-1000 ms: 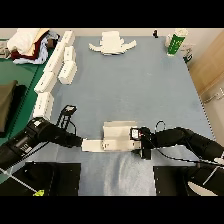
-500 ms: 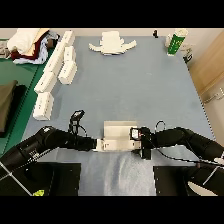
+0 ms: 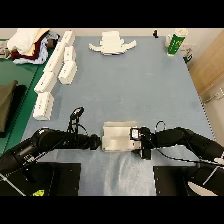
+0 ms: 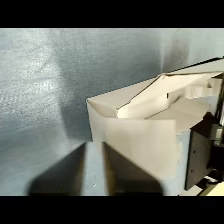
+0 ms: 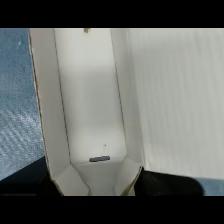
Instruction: Fold the box.
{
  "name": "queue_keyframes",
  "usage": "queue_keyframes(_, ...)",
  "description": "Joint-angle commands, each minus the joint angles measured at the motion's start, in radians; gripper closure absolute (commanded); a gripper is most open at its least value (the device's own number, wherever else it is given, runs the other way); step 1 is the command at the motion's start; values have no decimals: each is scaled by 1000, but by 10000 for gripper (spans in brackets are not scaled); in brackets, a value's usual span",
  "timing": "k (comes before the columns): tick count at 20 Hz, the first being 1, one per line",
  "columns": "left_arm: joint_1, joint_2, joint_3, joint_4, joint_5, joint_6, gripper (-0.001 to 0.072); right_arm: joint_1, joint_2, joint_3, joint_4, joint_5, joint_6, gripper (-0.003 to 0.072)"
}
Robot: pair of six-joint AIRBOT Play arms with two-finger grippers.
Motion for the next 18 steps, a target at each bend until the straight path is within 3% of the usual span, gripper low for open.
queue_keyframes(1, -1, 4, 1, -34, 16, 16, 249, 0, -1, -1, 0, 0, 0, 169)
queue_keyframes(7, -2, -3, 6, -66, 87, 17, 250, 0, -1, -1, 0, 0, 0, 170)
queue_keyframes(11, -77, -141, 60, -47, 38, -20, 252, 0, -1, -1, 0, 0, 0, 169)
queue_keyframes(12, -99, -190, 84, -38, 40, -39, 289, 0, -1, -1, 0, 0, 0, 170)
queue_keyframes(15, -166, -295, 206, 137, 5, -199, 304, 0, -1, -1, 0, 0, 0, 169)
queue_keyframes(18, -245, -380, 348, 410, -149, -449, 305, 0, -1, -1, 0, 0, 0, 169)
